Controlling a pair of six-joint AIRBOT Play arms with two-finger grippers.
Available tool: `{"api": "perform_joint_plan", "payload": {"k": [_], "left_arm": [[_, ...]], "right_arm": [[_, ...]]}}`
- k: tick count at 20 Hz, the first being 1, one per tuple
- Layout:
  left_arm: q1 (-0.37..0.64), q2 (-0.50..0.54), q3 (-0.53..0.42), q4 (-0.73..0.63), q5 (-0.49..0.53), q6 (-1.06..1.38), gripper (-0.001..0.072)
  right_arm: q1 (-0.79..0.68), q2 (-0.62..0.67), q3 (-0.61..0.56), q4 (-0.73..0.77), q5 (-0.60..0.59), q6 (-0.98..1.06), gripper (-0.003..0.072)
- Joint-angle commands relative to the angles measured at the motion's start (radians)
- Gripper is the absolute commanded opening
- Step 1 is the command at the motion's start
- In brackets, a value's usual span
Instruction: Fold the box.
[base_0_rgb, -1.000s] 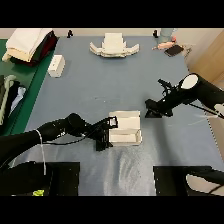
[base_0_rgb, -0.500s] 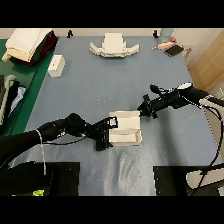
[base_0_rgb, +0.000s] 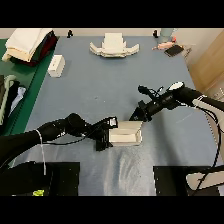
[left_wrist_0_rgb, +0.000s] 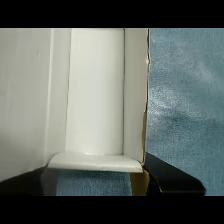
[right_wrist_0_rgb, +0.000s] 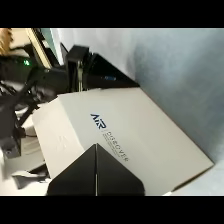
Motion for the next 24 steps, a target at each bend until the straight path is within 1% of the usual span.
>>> {"api": "perform_joint_plan", "payload": {"k": [1,5,7,12,14,17,20,24], "left_arm": [[0.000,0.001,0.000,0.000,0.000,0.000,0.0525],[0.000,0.001,0.000,0.000,0.000,0.000,0.0525],[0.000,0.001,0.000,0.000,0.000,0.000,0.0525],[0.000,0.001,0.000,0.000,0.000,0.000,0.0525],[0.000,0.001,0.000,0.000,0.000,0.000,0.0525],[0.000,0.001,0.000,0.000,0.001,0.000,0.0525],[0.000,0.001,0.000,0.000,0.000,0.000,0.0525],[0.000,0.001,0.000,0.000,0.000,0.000,0.0525]], "right_arm": [[0.071,0.081,-0.002,-0.141,-0.055,-0.050,0.0002],[0.205,0.209,-0.003,-0.364,-0.206,-0.051,0.0002],[0.277,0.267,-0.006,-0.429,-0.278,-0.071,0.0003],[0.437,0.418,-0.099,-0.563,-0.539,-0.096,0.0003],[0.492,0.468,-0.146,-0.600,-0.616,-0.095,0.0002],[0.578,0.542,-0.229,-0.610,-0.710,-0.096,0.0002],[0.678,0.631,-0.315,-0.650,-0.816,-0.094,0.0002],[0.768,0.715,-0.418,-0.700,-0.935,-0.093,0.0002]]}}
